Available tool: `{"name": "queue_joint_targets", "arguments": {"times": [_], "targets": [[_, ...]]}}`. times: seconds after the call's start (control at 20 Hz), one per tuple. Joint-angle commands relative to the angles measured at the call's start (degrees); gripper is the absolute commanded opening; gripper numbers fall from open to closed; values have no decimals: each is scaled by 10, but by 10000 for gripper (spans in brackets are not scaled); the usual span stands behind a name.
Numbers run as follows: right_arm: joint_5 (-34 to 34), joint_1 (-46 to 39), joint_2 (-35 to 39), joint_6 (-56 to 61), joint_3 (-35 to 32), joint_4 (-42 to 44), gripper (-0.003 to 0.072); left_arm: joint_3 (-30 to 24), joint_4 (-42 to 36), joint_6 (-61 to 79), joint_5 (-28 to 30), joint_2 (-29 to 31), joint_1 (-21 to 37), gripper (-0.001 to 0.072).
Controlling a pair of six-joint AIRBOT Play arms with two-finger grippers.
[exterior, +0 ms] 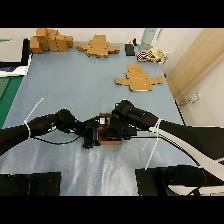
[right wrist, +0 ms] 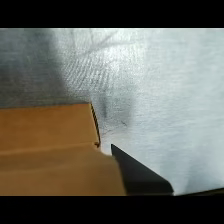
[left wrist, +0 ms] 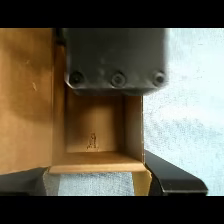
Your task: Fold the box.
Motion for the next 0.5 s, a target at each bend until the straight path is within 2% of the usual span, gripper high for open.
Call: {"name": "queue_joint_targets", "arguments": {"times": [0.0,0.45], "targets": [[-3,0,10,-1,1,5,311,0,0,0,0,0,0,507],[21,0,124,-10,0,28,286,0,0,0,0,0,0,507]]}}
